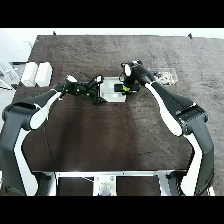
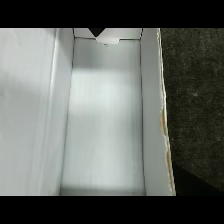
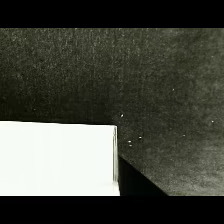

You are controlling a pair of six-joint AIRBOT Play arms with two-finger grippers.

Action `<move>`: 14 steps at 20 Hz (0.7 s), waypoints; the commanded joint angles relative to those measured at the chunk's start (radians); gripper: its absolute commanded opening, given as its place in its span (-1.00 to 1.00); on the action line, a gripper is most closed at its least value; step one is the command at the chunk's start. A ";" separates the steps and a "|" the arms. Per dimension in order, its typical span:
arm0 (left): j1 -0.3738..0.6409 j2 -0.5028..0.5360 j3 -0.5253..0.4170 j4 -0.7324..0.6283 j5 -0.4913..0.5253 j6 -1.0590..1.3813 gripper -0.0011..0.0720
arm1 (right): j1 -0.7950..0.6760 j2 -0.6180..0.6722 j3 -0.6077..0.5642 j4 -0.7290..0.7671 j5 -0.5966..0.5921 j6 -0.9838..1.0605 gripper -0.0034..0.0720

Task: Fold the box and place the chain.

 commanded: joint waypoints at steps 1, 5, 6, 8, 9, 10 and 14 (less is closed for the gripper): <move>0.001 0.000 0.000 0.000 0.003 0.000 0.17 | -0.004 0.000 0.009 -0.002 -0.001 0.007 0.19; 0.001 0.000 0.000 0.000 0.005 -0.001 0.17 | -0.010 0.029 0.030 0.013 0.001 -0.010 0.46; 0.001 0.000 0.000 0.000 0.005 -0.001 0.17 | -0.010 0.044 0.030 0.020 0.007 -0.032 0.46; 0.001 0.000 0.000 0.000 0.005 -0.001 0.17 | -0.010 0.079 0.030 0.037 0.045 -0.064 0.46; 0.001 0.000 0.000 0.000 0.005 -0.001 0.17 | -0.010 0.103 0.030 0.045 0.066 -0.091 0.46; 0.001 0.000 0.000 0.000 0.005 -0.002 0.17 | -0.010 0.130 0.030 0.047 0.081 -0.123 0.46; 0.001 0.000 0.000 0.001 0.005 -0.002 0.17 | -0.032 0.256 0.030 0.000 0.085 -0.250 0.46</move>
